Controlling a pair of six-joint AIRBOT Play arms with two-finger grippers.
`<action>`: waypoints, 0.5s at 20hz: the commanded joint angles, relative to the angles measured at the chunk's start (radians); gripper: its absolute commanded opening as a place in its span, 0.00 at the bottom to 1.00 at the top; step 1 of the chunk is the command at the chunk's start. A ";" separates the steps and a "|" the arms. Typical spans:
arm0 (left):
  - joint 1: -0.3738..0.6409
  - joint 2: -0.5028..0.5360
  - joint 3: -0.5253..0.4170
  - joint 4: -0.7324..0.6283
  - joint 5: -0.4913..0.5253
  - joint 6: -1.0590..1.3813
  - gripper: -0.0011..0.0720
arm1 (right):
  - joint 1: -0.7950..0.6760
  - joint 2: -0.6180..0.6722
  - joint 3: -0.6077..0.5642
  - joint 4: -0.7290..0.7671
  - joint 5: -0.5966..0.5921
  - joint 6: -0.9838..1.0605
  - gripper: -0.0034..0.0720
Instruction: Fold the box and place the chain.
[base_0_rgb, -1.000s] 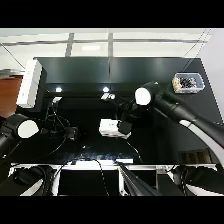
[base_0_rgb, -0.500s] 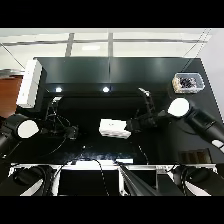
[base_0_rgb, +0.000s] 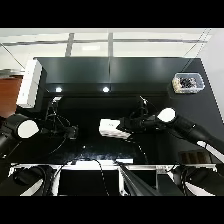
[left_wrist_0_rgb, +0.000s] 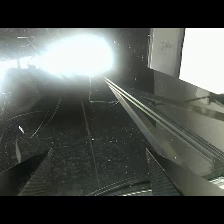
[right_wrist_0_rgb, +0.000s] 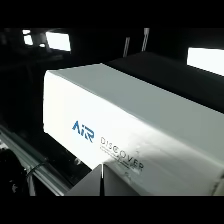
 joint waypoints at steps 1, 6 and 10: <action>0.001 0.001 0.000 0.000 0.000 0.002 0.97 | 0.008 -0.026 -0.005 -0.028 -0.022 0.015 0.07; 0.001 0.000 0.000 0.000 0.000 0.003 0.97 | 0.015 -0.050 -0.005 -0.045 -0.024 0.018 0.07; 0.001 0.000 0.002 0.001 0.005 0.034 0.97 | 0.015 -0.027 0.023 -0.043 0.026 -0.009 0.07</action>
